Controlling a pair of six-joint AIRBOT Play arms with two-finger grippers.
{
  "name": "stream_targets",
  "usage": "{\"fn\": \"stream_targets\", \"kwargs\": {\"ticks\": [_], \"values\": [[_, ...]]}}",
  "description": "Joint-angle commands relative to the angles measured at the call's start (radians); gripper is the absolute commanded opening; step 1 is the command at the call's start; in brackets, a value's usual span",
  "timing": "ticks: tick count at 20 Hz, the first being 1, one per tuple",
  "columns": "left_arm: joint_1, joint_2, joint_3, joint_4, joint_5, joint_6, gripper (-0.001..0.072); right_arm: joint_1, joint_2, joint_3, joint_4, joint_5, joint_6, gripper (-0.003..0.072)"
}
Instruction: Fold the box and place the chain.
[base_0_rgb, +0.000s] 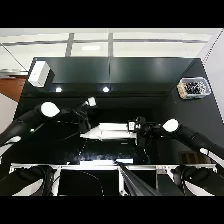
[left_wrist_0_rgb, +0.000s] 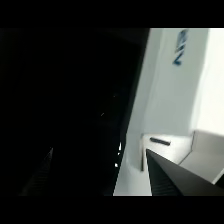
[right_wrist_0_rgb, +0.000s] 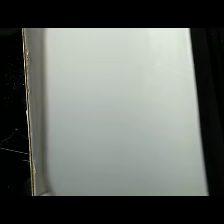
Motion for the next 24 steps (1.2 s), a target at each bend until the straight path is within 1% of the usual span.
{"fn": "stream_targets", "kwargs": {"ticks": [1,2,3,4,5,6,7,8,10,12,14,16,18,19,21,22,24], "values": [[0.093,0.126,0.0,0.077,-0.119,-0.343,0.0631,0.0,-0.001,0.0,0.0,0.0,0.0,0.0591],[0.11,0.154,0.0,0.066,-0.177,-0.423,0.0393,0.0,-0.001,0.0,0.0,0.0,0.0,0.0591],[0.119,0.173,0.0,0.055,-0.248,-0.487,0.0067,0.0,-0.001,0.0,0.0,0.0,0.0,0.0591],[0.119,0.177,0.0,0.029,-0.324,-0.498,0.0036,0.0,-0.001,0.0,0.0,0.0,0.0,0.0591],[0.109,0.174,-0.005,-0.032,-0.399,-0.498,0.0036,0.0,-0.001,0.0,0.0,0.0,0.0,0.0591],[0.087,0.171,-0.021,-0.115,-0.434,-0.496,0.0036,0.0,-0.001,0.0,0.0,0.0,0.0,0.0591],[0.056,0.168,-0.045,-0.192,-0.419,-0.494,0.0036,0.0,-0.001,0.0,0.0,0.0,0.0,0.0591],[0.014,0.162,-0.071,-0.253,-0.366,-0.489,0.0036,0.0,-0.001,0.0,0.0,0.0,0.0,0.0591],[-0.068,0.143,-0.112,-0.293,-0.198,-0.465,0.0036,0.0,-0.001,0.0,0.0,0.0,0.0,0.0591],[-0.123,0.119,-0.13,-0.38,-0.043,-0.459,0.0037,0.0,-0.001,0.0,0.001,0.0,0.001,0.0591],[-0.149,0.096,-0.13,-0.495,0.088,-0.385,0.0037,0.0,-0.001,0.0,0.001,0.0,0.0,0.0591],[-0.152,0.073,-0.13,-0.61,0.214,-0.302,0.0037,0.0,0.0,0.0,0.001,0.0,0.0,0.0591],[-0.152,0.041,-0.13,-0.621,0.325,-0.269,0.0037,0.0,-0.001,0.0,0.001,0.0,0.001,0.0591],[-0.152,0.018,-0.13,-0.608,0.358,-0.269,0.0037,0.0,-0.001,0.0,0.001,0.0,0.0,0.0591],[-0.153,-0.043,-0.13,-0.603,0.367,-0.232,0.0037,0.0,-0.001,0.0,0.001,0.0,0.0,0.0591],[-0.156,-0.07,-0.129,-0.602,0.34,-0.219,0.0037,0.0,-0.001,0.0,0.001,0.0,0.0,0.0591],[-0.164,-0.116,-0.124,-0.601,0.251,-0.169,0.0037,0.0,-0.001,0.0,0.001,0.0,0.001,0.0591]]}}
